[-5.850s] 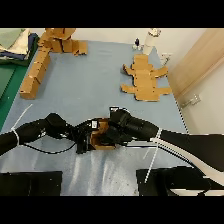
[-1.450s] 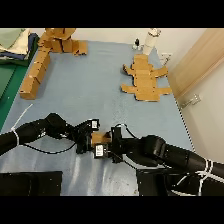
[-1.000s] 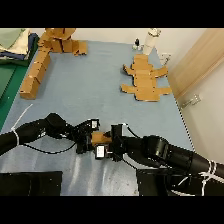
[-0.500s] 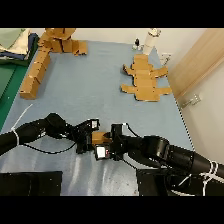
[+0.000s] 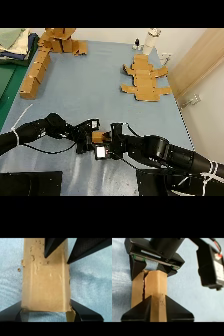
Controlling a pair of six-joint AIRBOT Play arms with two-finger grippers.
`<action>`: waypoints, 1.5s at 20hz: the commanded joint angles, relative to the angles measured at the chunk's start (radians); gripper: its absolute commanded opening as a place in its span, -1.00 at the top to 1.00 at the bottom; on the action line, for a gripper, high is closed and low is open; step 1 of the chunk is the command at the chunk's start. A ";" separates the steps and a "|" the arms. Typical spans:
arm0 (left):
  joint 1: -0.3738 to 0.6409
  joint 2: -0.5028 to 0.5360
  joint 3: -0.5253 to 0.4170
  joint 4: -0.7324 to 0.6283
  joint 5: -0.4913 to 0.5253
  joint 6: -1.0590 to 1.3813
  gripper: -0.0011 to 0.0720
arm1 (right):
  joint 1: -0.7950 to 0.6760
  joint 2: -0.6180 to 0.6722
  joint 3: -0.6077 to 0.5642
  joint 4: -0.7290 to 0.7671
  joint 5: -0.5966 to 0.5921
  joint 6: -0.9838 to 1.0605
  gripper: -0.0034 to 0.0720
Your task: Fold the box.
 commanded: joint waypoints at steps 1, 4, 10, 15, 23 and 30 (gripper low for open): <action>0.001 0.000 0.001 0.000 0.000 0.000 -0.69 | -0.001 -0.016 0.000 -0.003 0.003 0.001 0.32; 0.001 0.000 0.001 0.000 0.001 0.000 -0.69 | 0.000 -0.030 0.000 0.019 0.003 0.000 0.32; 0.001 0.000 0.001 0.000 0.000 0.000 -0.69 | 0.002 -0.030 -0.003 0.095 -0.040 0.000 0.32; 0.001 0.000 0.001 0.000 0.000 0.000 -0.69 | 0.002 -0.029 -0.010 0.131 -0.053 0.000 0.31; 0.001 0.000 0.001 0.000 0.000 0.000 -0.69 | -0.001 0.171 0.114 0.048 -0.271 0.346 0.06; 0.001 0.000 0.001 0.000 0.000 0.000 -0.69 | -0.032 0.296 -0.110 0.409 -0.293 1.168 0.91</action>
